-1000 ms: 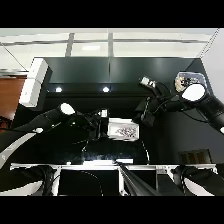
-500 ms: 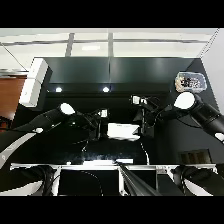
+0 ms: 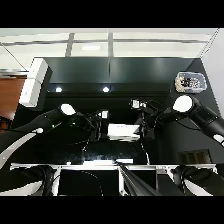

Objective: Fold the box and place the chain.

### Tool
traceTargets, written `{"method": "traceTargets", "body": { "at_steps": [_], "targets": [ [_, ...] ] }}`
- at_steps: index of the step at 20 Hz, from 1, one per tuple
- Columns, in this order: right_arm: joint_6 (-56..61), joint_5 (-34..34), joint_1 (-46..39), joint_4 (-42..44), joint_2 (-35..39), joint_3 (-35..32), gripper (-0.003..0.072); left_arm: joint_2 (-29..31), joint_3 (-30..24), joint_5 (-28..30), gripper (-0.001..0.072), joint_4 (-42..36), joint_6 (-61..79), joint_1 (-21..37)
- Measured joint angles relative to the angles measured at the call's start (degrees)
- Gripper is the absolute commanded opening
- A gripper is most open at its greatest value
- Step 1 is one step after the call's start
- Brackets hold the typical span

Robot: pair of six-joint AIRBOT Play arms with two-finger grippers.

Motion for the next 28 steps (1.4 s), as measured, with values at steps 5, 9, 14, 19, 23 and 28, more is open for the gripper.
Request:
{"method": "traceTargets", "body": {
  "at_steps": [5,9,14,19,23,28],
  "targets": [
    [0.2,-0.2,0.02,0.02,0.0,-0.15,0.0413,0.0,0.0,0.0,0.0481,0.11,0.0,0.0],
    [0.37,-0.35,0.02,0.13,0.0,-0.15,0.0264,0.0,0.0,0.0,0.0481,0.15,0.0,0.0],
    [0.42,-0.33,0.09,0.13,0.0,-0.15,0.0264,0.0,0.0,-0.02,0.0481,0.15,0.02,0.0],
    [0.42,0.55,0.79,-0.13,0.02,-0.28,0.0264,0.0,0.0,-0.11,0.0481,0.22,0.04,0.0],
    [0.39,1.09,1.03,-0.48,0.02,-0.79,0.0264,0.0,0.0,-0.15,0.0482,0.22,0.02,-0.02],
    [0.39,1.7,1.14,-1.01,0.04,-0.96,0.0284,0.0,0.0,-0.13,0.0482,0.2,0.02,-0.02]
  ]
}}
